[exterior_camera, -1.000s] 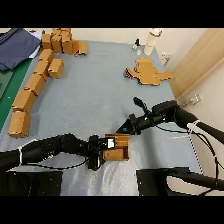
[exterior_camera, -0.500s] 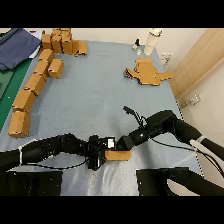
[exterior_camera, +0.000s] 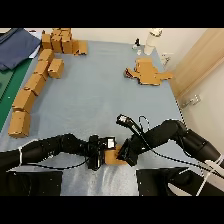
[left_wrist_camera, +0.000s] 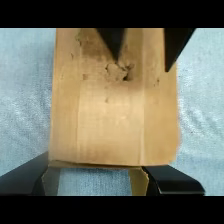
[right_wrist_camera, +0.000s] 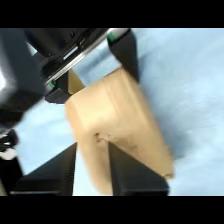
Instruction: Fold the box.
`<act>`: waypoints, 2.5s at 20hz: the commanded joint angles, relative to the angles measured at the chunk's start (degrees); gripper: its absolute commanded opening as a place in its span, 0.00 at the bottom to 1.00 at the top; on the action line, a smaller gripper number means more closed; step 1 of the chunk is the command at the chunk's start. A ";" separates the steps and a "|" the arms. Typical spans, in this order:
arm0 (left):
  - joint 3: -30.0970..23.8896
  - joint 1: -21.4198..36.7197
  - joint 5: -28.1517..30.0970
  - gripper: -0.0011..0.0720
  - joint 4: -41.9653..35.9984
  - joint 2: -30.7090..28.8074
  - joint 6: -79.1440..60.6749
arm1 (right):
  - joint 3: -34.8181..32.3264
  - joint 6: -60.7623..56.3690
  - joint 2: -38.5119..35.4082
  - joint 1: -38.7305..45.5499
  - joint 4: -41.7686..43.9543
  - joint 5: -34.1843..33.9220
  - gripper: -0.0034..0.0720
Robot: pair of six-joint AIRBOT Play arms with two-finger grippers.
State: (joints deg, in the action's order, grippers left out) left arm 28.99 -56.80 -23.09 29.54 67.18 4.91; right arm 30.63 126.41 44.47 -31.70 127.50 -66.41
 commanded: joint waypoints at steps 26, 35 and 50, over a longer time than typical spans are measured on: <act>-0.02 0.00 0.04 0.63 0.00 -0.04 -0.02 | -3.08 -26.62 -13.11 -40.92 -53.77 13.57 0.73; -0.02 -0.02 -0.02 0.63 0.00 -0.04 0.00 | -3.08 -27.17 -8.48 -45.07 -55.84 13.49 0.76; -0.02 0.00 0.02 0.63 0.02 -0.04 -0.02 | -2.64 -27.21 -6.69 -46.53 -54.73 12.20 0.74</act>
State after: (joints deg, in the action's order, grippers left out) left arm 28.99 -56.80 -23.07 29.54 67.18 4.91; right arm 27.81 99.20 37.80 -77.21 70.85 -53.34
